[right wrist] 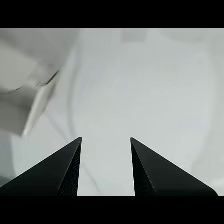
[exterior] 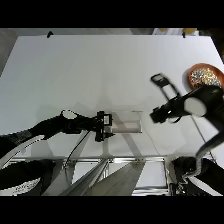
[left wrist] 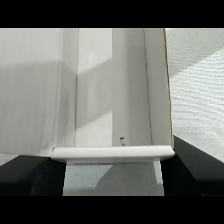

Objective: Fold the box and place the chain.

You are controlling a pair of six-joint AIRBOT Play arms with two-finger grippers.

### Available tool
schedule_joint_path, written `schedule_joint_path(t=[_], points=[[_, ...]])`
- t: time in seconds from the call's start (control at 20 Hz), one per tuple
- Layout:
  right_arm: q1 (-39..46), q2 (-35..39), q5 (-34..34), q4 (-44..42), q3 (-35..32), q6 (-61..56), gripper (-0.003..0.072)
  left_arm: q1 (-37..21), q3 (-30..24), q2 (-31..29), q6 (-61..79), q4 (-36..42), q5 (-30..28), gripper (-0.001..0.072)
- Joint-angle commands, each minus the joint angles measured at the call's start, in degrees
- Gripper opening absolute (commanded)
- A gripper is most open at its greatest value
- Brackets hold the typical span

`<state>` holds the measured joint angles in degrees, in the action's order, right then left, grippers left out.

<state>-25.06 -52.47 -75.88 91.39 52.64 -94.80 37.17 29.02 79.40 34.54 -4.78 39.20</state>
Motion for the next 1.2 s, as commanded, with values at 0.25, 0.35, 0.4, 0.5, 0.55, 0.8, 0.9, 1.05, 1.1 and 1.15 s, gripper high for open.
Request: schedule_joint_path(t=[0.25, 0.35, 0.4, 0.5, 0.55, 0.8, 0.9, 1.05, 1.1, 1.15], points=[[34.7, -7.1, 13.9, -2.8, 9.9, 8.3, 0.0335, 0.0, 0.0, 0.0, 0.0, 0.0, 0.0, 0.0272], [36.7, -11.1, 18.4, -2.9, 10.8, 8.3, 0.0334, 0.0, 0.0, 0.0, 0.0, 0.0, 0.0, 0.0272], [37.4, -13.3, 19.7, -2.9, 11.8, 8.3, 0.0318, 0.0, 0.0, 0.0, 0.0, 0.0, 0.0, 0.0272], [38.6, -17.7, 20.7, -2.9, 14.8, 8.3, 0.0283, 0.0, 0.0, 0.0, 0.0, 0.0, 0.0, 0.0272], [39.5, -20.0, 20.8, -2.9, 16.9, 8.3, 0.0283, 0.0, 0.0, 0.0, 0.0, 0.0, 0.0, 0.0272], [44.4, -28.8, 21.9, -2.7, 24.1, 8.3, 0.0245, 0.0, 0.0, 0.0, 0.0, 0.0, 0.0, 0.0272], [46.8, -30.8, 22.0, -2.6, 24.2, 8.5, 0.0245, 0.0, 0.0, 0.0, 0.0, 0.0, 0.0, 0.0272], [49.6, -34.0, 19.4, -2.6, 24.2, 11.5, 0.0245, 0.0, 0.0, 0.0, 0.0, 0.0, 0.0, 0.0272], [50.4, -35.0, 20.0, -2.7, 24.2, 11.5, 0.0245, 0.0, 0.0, 0.0, 0.0, 0.0, 0.0, 0.0272], [51.1, -36.1, 20.8, -2.6, 24.2, 11.5, 0.0245, 0.0, 0.0, 0.0, 0.0, 0.0, 0.0, 0.0272]])
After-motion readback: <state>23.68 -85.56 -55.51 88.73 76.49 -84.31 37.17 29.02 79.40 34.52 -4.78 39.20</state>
